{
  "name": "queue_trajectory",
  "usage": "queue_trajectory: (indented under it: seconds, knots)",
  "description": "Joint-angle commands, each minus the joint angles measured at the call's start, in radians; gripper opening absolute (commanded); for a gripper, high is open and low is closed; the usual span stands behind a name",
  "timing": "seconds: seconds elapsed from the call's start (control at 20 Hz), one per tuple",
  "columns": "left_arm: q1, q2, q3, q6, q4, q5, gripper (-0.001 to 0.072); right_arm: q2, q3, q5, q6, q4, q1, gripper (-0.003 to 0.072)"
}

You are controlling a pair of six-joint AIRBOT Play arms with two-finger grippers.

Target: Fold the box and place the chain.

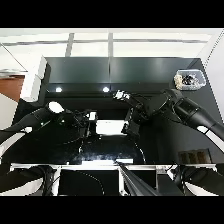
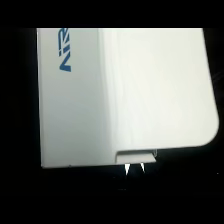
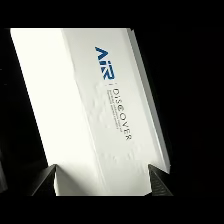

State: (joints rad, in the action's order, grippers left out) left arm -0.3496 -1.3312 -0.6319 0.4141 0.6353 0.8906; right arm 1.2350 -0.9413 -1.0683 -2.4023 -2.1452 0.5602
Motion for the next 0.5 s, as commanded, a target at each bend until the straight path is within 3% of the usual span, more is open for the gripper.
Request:
queue_trajectory:
  seconds: [0.0, 0.05, 0.1, 0.15, 0.2, 0.4, 0.45]
  knots:
    - [0.001, -0.001, -0.001, 0.001, 0.0, 0.0, 0.0396, 0.001, 0.0, 0.045, 0.014, 0.041, 0.02, 0.0696]
    - [0.001, -0.001, -0.001, 0.001, 0.0, 0.0, 0.0397, 0.001, 0.0, 0.048, 0.021, 0.053, 0.021, 0.0695]
    - [0.001, -0.001, -0.001, 0.0, 0.0, 0.0, 0.0396, 0.001, 0.0, 0.048, 0.032, 0.056, 0.021, 0.0642]
    - [0.001, -0.001, -0.001, 0.001, 0.0, 0.0, 0.0396, 0.001, 0.0, 0.048, 0.043, 0.055, 0.021, 0.0517]
    - [0.001, -0.001, -0.001, 0.0, 0.0, 0.0, 0.0397, 0.001, 0.0, 0.047, 0.045, 0.054, 0.022, 0.0464]
    - [0.001, -0.001, -0.001, 0.0, 0.0, 0.0, 0.0396, 0.001, 0.0, 0.043, 0.046, 0.05, 0.021, 0.0451]
    - [0.001, -0.001, -0.001, 0.001, 0.0, 0.0, 0.0396, 0.001, -0.001, 0.036, 0.062, 0.048, 0.021, 0.0305]
